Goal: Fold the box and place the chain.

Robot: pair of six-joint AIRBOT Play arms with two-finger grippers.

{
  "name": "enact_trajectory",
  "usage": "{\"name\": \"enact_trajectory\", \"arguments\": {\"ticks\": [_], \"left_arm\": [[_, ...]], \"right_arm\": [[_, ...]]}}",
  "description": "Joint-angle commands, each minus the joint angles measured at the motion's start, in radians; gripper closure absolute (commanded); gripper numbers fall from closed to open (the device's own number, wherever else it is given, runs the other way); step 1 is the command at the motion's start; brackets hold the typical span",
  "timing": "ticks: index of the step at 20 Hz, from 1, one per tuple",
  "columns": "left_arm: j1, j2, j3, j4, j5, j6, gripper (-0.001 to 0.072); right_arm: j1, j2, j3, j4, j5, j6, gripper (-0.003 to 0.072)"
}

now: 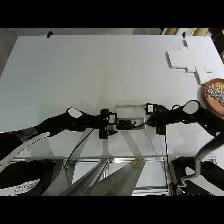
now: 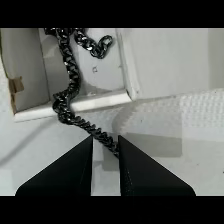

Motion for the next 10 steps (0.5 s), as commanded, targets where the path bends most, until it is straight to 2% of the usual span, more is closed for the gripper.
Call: {"name": "enact_trajectory", "arguments": {"ticks": [1, 2, 3, 4, 6, 10], "left_arm": [[0.0, 0.0, 0.0, 0.0, 0.0, 0.0, 0.0659], [0.0, 0.0, 0.0, 0.0, 0.0, 0.0, 0.0659], [0.0, 0.0, 0.0, 0.0, 0.0, 0.0, 0.0659], [0.0, 0.0, 0.0, 0.0, 0.0, 0.0, 0.0659], [0.0, 0.0, 0.0, 0.0, 0.0, 0.0, 0.0659], [0.0, 0.0, 0.0, 0.0, 0.0, 0.0, 0.0659]], "right_arm": [[0.01, -0.009, -0.001, 0.016, -0.02, -0.017, 0.0528], [0.01, -0.009, -0.001, 0.018, -0.016, -0.017, 0.053], [0.01, -0.008, 0.0, 0.014, -0.002, -0.017, 0.0562], [0.01, -0.008, -0.001, 0.003, 0.006, -0.016, 0.0637], [0.01, 0.006, -0.001, -0.002, 0.028, -0.012, 0.0666], [0.01, 0.124, 0.0, 0.0, 0.027, 0.072, 0.0666]]}}
